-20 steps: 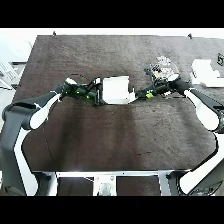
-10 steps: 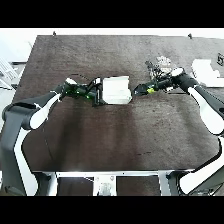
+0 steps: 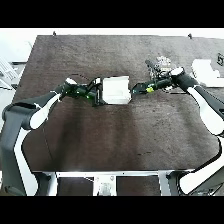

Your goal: Fold the box and place the chain.

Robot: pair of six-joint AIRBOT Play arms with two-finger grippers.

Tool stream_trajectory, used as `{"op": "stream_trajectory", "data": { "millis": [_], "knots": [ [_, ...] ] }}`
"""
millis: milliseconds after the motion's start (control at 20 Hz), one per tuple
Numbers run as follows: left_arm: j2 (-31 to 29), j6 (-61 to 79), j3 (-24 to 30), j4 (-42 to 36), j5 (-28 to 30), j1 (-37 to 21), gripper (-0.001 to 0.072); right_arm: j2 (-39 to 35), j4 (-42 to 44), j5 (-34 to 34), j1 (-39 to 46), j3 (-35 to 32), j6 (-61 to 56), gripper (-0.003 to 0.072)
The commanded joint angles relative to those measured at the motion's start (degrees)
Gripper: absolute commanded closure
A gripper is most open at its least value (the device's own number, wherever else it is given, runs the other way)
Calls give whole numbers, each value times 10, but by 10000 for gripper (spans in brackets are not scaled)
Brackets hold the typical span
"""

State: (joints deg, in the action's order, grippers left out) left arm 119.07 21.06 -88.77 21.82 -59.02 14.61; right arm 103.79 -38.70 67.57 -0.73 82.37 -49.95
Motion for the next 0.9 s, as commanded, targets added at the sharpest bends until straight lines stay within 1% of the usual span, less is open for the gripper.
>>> {"op": "stream_trajectory", "data": {
  "millis": [0,150,250,450,500,600,700,850],
  "knots": [
    [0,0,0,0,0,0,239,0,7,4,-12,0,-1,269],
    [0,0,0,0,0,0,239,0,5,4,-22,0,-6,269],
    [0,0,0,0,0,0,239,0,3,4,-24,0,-6,245],
    [0,0,0,0,0,0,239,0,-3,4,-24,1,-21,245],
    [0,0,0,0,0,0,239,0,-15,4,-27,2,-26,245],
    [0,0,0,0,0,0,239,0,-67,4,-38,14,-56,245],
    [0,0,0,0,0,0,239,0,-118,4,-55,34,-82,227],
    [0,0,0,0,0,0,239,0,-163,-1,-75,56,-122,227]
  ]
}}
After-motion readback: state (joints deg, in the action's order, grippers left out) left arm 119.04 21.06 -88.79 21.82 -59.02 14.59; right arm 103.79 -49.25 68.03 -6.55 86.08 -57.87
